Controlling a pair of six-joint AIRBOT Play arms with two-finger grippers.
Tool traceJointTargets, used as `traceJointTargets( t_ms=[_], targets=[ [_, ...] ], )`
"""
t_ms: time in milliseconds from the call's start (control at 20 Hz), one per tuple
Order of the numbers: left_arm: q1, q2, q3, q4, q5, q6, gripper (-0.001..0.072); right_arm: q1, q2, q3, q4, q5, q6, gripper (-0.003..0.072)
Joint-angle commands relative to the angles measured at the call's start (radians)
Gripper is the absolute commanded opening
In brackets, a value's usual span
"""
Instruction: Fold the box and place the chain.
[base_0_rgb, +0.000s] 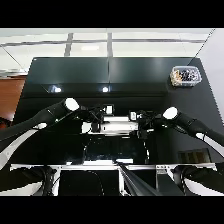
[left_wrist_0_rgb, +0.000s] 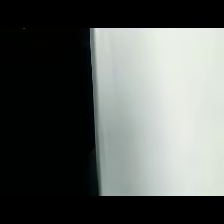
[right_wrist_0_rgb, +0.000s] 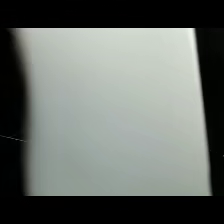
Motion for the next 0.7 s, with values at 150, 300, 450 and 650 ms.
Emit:
traceJointTargets(
  t_ms=[150, 300, 450, 650],
  targets=[
    [0.005, 0.017, 0.000, 0.005, 0.000, 0.000, 0.0356, 0.000, 0.000, 0.000, 0.000, 0.001, -0.001, 0.0466],
    [0.032, 0.091, 0.001, 0.062, -0.002, -0.105, 0.0622, 0.002, 0.000, 0.000, -0.002, 0.000, -0.001, 0.0466],
    [0.095, 0.217, 0.001, 0.226, -0.040, -0.335, 0.0633, 0.002, 0.000, 0.000, -0.002, 0.001, -0.001, 0.0464],
    [0.221, 0.368, 0.000, 0.352, -0.261, -0.652, 0.0615, 0.002, 0.000, 0.000, -0.002, 0.004, -0.002, 0.0105]
  ],
)
